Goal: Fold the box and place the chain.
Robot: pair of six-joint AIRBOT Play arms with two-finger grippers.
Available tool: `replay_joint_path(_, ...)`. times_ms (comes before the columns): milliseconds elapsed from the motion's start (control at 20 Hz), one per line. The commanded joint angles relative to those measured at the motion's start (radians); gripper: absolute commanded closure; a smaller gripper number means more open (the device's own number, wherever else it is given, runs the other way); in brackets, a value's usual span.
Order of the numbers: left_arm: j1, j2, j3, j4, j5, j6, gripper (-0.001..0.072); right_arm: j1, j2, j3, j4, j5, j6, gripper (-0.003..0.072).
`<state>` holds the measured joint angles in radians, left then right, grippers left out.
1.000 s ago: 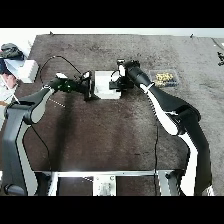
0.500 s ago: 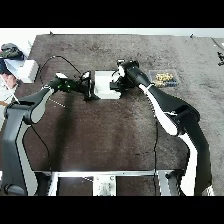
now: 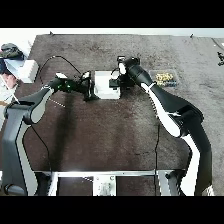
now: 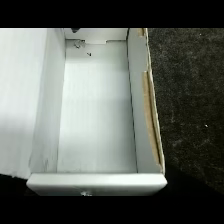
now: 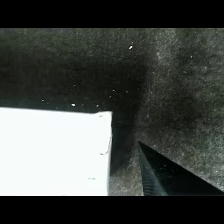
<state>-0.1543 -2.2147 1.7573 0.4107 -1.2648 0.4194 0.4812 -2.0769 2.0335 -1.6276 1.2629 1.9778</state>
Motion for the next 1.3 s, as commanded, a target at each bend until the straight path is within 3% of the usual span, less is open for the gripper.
replay_joint_path(0, 0.0, 0.0, 0.0, 0.0, 0.001, 0.0, 0.0366, 0.002, 0.02, 0.001, 0.016, 0.002, -0.016, 0.0216)
replay_joint_path(150, 0.0, 0.0, 0.0, 0.0, 0.001, 0.0, 0.0366, 0.002, 0.072, 0.001, 0.01, 0.001, -0.095, 0.0215)
replay_joint_path(450, 0.0, 0.0, 0.0, 0.0, 0.0, 0.0, 0.0366, -0.006, 0.253, 0.0, -0.154, -0.052, -0.253, 0.0231)
replay_joint_path(500, 0.0, 0.0, 0.0, 0.0, 0.0, 0.0, 0.0366, -0.017, 0.275, 0.0, -0.179, -0.057, -0.256, 0.0391)
replay_joint_path(550, 0.0, 0.0, 0.0, 0.0, 0.001, 0.0, 0.0366, -0.036, 0.287, 0.0, -0.198, -0.056, -0.256, 0.0473)
replay_joint_path(800, 0.0, 0.0, 0.0, 0.0, 0.001, 0.0, 0.0366, -0.224, 0.292, -0.069, -0.195, -0.044, -0.258, 0.0453)
replay_joint_path(1100, 0.0, 0.0, 0.0, 0.0, 0.001, 0.0, 0.0366, -0.46, 0.246, -0.145, 0.064, -0.088, -0.34, 0.0455)
replay_joint_path(1250, 0.0, 0.0, 0.0, 0.0, 0.0, 0.0, 0.0366, -0.495, 0.2, -0.145, 0.085, -0.098, -0.368, 0.0454)
